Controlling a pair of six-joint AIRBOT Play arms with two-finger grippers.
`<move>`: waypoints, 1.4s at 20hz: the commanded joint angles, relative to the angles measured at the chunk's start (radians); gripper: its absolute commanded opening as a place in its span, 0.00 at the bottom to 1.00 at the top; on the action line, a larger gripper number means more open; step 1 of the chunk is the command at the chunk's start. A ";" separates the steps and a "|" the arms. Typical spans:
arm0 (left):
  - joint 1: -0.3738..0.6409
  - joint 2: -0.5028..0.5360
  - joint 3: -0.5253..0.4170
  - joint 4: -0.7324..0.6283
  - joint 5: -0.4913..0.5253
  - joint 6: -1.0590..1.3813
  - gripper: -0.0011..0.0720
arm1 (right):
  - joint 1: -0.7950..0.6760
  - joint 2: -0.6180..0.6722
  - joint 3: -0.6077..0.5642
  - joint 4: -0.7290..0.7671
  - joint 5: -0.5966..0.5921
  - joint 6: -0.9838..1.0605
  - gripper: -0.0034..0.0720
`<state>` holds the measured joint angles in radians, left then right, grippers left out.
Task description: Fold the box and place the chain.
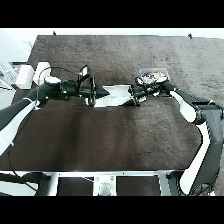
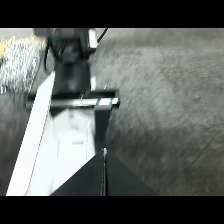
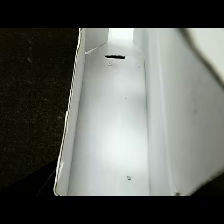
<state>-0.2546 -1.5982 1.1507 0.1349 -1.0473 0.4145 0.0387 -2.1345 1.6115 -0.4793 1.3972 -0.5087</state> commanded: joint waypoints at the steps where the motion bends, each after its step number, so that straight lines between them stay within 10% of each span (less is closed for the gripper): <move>1: -0.008 -0.072 0.008 -0.018 0.066 -0.032 0.04 | 0.001 -0.001 0.000 0.000 0.000 0.000 0.82; 13: -0.008 -0.273 0.352 0.018 0.219 -0.122 0.04 | 0.001 -0.001 0.000 0.000 0.000 0.000 0.82; 28: -0.009 -0.369 0.364 0.133 0.272 -0.250 0.04 | 0.001 -0.001 0.000 0.000 0.000 0.000 0.82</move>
<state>-0.2626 -1.9568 1.5139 0.2375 -0.7803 0.1818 0.0387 -2.1345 1.6115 -0.4793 1.3972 -0.5083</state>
